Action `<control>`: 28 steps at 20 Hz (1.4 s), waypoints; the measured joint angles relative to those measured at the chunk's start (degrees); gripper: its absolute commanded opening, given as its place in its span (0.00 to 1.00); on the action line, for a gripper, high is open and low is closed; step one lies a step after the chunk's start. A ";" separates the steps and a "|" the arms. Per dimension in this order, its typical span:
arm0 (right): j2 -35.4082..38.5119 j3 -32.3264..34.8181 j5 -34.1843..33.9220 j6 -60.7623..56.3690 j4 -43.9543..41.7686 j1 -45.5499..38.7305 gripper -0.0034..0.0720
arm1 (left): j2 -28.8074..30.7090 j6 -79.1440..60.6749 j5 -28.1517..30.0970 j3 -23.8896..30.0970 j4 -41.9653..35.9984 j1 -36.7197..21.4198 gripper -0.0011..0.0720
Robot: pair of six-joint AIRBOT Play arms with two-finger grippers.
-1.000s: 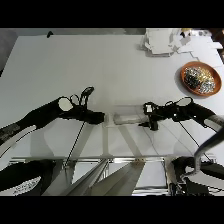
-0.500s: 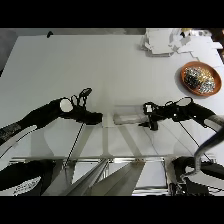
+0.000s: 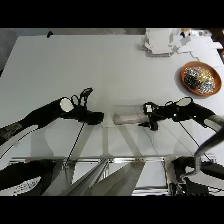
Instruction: Fold the box and place the chain.
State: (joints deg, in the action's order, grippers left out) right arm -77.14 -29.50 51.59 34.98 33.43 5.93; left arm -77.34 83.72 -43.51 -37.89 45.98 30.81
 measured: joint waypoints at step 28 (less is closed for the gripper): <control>0.00 0.00 0.00 0.00 0.00 0.00 0.63 | 2.97 -4.74 4.90 -0.09 -8.52 4.44 0.32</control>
State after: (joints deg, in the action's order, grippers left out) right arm -77.14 -29.50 51.59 34.98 33.43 5.93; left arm -74.37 78.98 -38.61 -37.98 37.45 35.24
